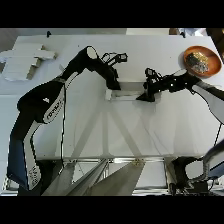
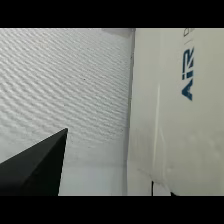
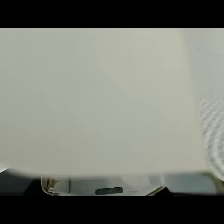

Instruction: Fold the box and place the chain.

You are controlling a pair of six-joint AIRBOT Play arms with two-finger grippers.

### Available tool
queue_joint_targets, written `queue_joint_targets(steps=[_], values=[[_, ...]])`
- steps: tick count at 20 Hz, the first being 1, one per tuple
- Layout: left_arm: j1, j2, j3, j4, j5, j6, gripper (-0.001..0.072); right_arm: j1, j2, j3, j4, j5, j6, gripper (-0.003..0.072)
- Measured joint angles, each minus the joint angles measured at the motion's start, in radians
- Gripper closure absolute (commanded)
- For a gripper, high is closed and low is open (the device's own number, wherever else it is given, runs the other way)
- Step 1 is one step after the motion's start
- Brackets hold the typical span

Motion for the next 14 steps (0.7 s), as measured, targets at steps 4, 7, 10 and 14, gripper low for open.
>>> queue_joint_targets(steps=[4,7,10,14], values=[[0.011,0.035,0.000,0.021,-0.005,-0.002,0.0054,0.000,0.000,0.000,0.002,-0.005,0.002,0.0165],[0.016,0.077,0.000,0.084,-0.041,-0.013,0.0066,0.000,0.000,0.000,0.002,-0.008,0.005,0.0165],[0.018,0.127,0.000,0.154,-0.095,-0.033,0.0085,0.000,0.000,0.000,0.002,-0.005,0.003,0.0165],[0.017,0.181,0.000,0.173,-0.221,-0.106,0.0642,0.000,0.000,0.000,0.002,-0.003,0.002,0.0165]])
